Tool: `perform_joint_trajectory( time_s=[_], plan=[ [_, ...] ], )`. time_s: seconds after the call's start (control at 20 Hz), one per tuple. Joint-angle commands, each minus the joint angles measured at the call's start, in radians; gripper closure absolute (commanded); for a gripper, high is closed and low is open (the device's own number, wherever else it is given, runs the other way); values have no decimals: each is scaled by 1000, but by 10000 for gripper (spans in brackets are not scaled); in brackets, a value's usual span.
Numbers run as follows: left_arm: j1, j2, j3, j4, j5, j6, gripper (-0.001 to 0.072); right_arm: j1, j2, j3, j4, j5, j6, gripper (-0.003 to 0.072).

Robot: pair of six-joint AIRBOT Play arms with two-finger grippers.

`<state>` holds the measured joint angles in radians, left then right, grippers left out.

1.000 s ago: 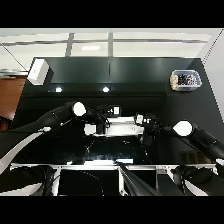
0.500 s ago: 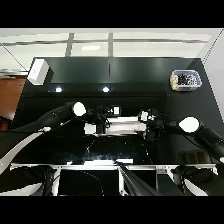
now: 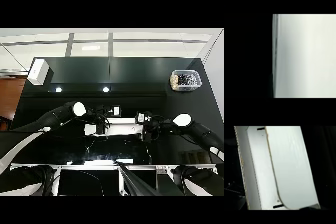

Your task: Fold the box and place the chain.

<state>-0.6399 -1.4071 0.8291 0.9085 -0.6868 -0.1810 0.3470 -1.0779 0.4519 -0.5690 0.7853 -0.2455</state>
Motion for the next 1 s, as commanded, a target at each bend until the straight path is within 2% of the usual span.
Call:
perform_joint_trajectory(
  time_s=[0.0,0.4,0.95],
  plan=[
    [1,0,0,0,2,-2,684,2,-33,0,11,-6,-53,-20],
    [1,0,0,0,2,-2,684,-65,-81,0,13,-6,-95,-12],
    [1,0,0,0,2,-2,684,-56,-95,0,18,-8,-96,-13]
  ],
)
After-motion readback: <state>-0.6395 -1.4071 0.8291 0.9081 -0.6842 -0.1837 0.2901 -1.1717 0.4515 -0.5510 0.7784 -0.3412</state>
